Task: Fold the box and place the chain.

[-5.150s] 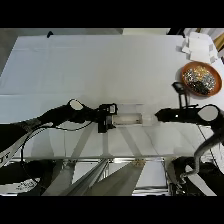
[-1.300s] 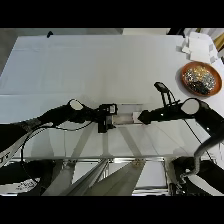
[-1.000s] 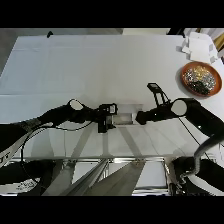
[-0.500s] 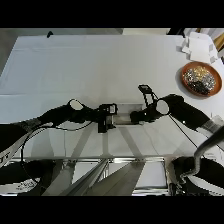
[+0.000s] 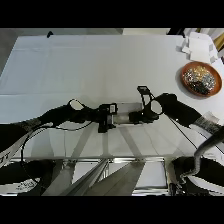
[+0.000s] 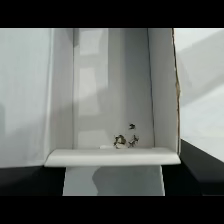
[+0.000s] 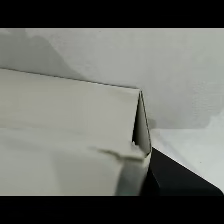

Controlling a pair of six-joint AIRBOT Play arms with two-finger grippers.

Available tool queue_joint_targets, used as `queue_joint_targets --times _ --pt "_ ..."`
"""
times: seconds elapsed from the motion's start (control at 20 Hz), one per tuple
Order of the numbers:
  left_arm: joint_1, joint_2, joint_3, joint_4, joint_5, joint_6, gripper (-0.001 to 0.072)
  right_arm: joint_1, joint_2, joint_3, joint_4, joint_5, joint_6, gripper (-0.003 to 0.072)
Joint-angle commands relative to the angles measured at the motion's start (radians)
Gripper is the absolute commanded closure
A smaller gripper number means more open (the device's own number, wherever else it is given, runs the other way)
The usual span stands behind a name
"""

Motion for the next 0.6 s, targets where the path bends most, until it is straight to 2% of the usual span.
queue_joint_targets --times 0.0,0.15,0.2,0.25,0.3,0.45,0.5,0.55 --pt "0.000 0.000 0.000 0.006 -0.004 0.003 0.0377 0.004 -0.005 0.024 -0.054 0.034 0.035 0.0417" --pt "0.000 0.000 0.000 0.006 -0.004 0.003 0.0377 0.004 -0.006 0.029 -0.054 0.038 0.034 0.0533" --pt "0.000 0.000 0.000 0.006 -0.004 0.003 0.0377 0.004 -0.007 0.029 -0.054 0.040 0.034 0.0548" --pt "0.000 0.000 0.000 0.006 -0.004 0.003 0.0377 0.004 -0.006 0.029 -0.054 0.041 0.033 0.0631" --pt "0.000 0.000 0.000 0.006 -0.004 0.003 0.0377 0.004 -0.007 0.029 -0.054 0.042 0.033 0.0655" --pt "0.000 0.000 0.000 0.006 -0.004 0.003 0.0377 0.004 -0.007 0.029 -0.054 0.041 0.032 0.0654" --pt "0.000 0.000 0.000 0.006 -0.004 0.003 0.0377 0.004 -0.007 0.029 -0.054 0.039 0.029 0.0636" --pt "0.000 0.000 0.000 0.006 -0.004 0.003 0.0377 0.004 -0.007 0.029 -0.054 0.036 0.029 0.0573"
